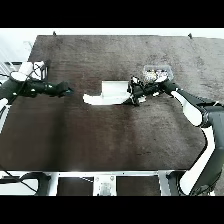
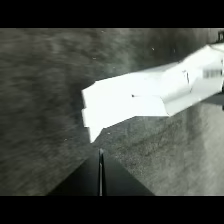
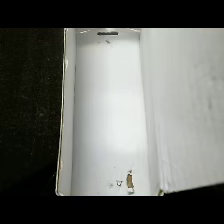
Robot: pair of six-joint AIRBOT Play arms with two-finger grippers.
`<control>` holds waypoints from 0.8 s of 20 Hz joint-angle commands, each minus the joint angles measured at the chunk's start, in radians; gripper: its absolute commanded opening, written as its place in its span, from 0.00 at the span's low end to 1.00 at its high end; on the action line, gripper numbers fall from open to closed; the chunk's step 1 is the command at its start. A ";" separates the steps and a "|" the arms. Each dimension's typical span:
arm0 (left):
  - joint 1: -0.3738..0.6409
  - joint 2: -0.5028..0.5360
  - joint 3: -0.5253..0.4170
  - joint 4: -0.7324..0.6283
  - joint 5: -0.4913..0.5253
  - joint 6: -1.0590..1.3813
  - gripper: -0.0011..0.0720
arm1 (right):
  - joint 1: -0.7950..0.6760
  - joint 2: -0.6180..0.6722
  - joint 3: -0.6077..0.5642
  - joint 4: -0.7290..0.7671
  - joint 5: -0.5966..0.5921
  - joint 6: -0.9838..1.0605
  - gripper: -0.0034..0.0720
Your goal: Fold the box and place the chain.
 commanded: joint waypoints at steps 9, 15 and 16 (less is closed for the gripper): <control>0.016 -0.145 -0.002 -0.103 -0.022 0.003 0.04 | 0.001 0.000 0.000 0.000 0.001 0.000 0.60; -0.036 -0.195 0.000 -0.126 0.035 0.010 0.04 | 0.001 0.000 0.000 0.000 0.001 0.000 0.60; -0.050 -0.195 0.000 -0.126 0.052 0.010 0.04 | 0.001 0.000 0.000 0.000 0.001 0.000 0.60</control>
